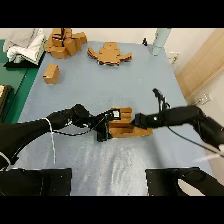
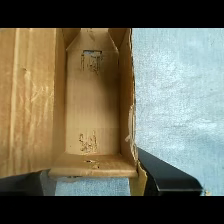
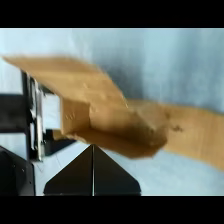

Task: Fold the box.

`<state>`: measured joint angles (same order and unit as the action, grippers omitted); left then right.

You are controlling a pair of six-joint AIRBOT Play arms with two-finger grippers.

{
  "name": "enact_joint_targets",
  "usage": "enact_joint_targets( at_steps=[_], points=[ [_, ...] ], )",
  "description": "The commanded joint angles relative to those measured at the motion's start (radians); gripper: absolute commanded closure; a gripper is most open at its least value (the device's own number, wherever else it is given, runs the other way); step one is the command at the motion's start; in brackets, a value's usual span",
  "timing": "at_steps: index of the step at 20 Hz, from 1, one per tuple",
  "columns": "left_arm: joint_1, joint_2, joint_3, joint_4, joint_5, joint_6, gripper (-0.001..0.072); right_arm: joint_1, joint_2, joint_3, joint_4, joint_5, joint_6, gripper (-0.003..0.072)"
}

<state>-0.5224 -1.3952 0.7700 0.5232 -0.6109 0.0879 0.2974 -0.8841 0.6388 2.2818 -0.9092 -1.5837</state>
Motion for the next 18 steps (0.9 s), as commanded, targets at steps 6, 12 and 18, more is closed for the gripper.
enact_joint_targets(
  at_steps=[6,12,18],
  points=[
    [0.0,0.001,0.0,0.0,0.0,0.001,0.0202,-0.004,-0.491,0.356,0.003,-0.027,-0.156,0.0683],
    [0.0,0.001,0.0,0.0,0.0,0.0,0.0202,0.016,-0.587,0.34,-0.027,-0.073,-0.22,0.0683],
    [0.0,0.001,0.0,0.0,0.0,0.0,0.0202,0.017,-0.586,0.34,-0.026,-0.073,-0.235,0.0683]
  ],
)
